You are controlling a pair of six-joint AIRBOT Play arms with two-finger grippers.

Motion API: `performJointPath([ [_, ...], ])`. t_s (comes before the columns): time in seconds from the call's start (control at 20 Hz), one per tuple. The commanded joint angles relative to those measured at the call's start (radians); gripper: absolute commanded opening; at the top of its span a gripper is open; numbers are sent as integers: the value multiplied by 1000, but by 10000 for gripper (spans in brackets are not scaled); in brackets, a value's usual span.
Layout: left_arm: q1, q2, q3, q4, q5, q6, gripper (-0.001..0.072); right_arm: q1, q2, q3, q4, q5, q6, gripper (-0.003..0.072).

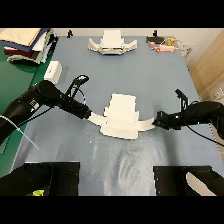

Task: Fold the box.

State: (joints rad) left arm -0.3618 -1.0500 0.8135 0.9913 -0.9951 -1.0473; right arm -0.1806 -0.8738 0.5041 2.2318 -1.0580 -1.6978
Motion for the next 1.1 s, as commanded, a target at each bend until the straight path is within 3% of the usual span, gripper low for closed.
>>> performJointPath([
  [0.0,0,1,0,0,0,0,14,2,29,-67,-18,30,7,61],
  [0.1,0,1,0,0,0,0,14,2,11,-66,-18,68,7,351],
  [0.3,0,1,0,0,0,0,14,2,-80,-41,-12,78,5,355],
  [0.55,0,1,0,0,0,0,14,8,-238,24,111,-14,-169,334],
  [0.6,0,1,0,0,1,0,14,18,-255,35,111,-21,-187,309],
  [0.65,0,1,0,0,1,0,14,28,-260,43,112,-16,-194,218],
  [0.8,0,1,0,0,1,0,14,58,-259,63,119,-13,-199,214],
  [0.85,0,1,0,0,1,0,14,69,-259,65,121,-15,-199,154],
  [0.9,0,1,0,-1,1,0,14,81,-259,65,122,-12,-200,46],
  [0.95,0,1,0,-8,2,0,14,93,-259,65,122,-3,-212,1],
  [1.05,0,1,0,-58,17,0,14,134,-250,62,116,-3,-256,1],
])
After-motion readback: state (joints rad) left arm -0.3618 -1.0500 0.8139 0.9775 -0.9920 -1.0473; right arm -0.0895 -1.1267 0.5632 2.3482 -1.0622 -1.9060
